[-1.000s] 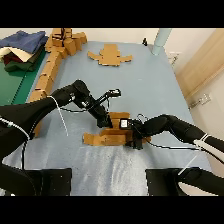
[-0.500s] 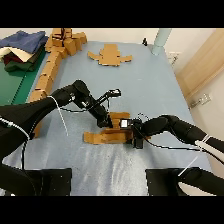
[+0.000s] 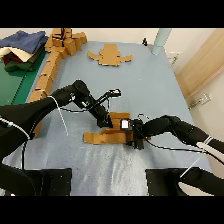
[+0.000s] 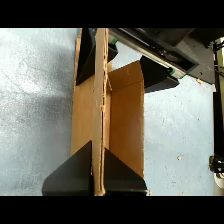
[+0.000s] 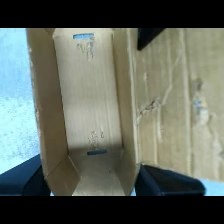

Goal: Fold the box.

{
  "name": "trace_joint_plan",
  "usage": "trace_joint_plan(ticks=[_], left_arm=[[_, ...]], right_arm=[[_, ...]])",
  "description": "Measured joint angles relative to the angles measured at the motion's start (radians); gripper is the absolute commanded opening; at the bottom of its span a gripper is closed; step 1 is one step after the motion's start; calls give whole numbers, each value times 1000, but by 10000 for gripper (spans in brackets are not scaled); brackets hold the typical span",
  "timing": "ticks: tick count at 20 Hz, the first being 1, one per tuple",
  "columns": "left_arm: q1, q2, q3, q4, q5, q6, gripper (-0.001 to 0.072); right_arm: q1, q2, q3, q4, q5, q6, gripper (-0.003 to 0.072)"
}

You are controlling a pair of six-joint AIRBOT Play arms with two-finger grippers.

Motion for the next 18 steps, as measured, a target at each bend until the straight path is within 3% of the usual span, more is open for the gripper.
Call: trace_joint_plan(ticks=[6, 7, 8, 9, 18], left_arm=[[0, 0, 0, 0, 0, 0, 13], [0, 0, 0, 0, 0, 0, 13], [0, 0, 0, 0, 0, 0, 14], [0, 0, 0, 0, 0, 0, 14], [-1, -1, 0, 0, 0, 0, 13]], right_arm=[[-9, 12, 0, -4, 5, 2, 638], [-11, 8, 0, -5, 6, 2, 615], [-11, 1, 0, -5, 7, 2, 515], [-11, -6, 0, -5, 8, 4, 500], [-11, -28, 0, -6, 8, 4, 510]])
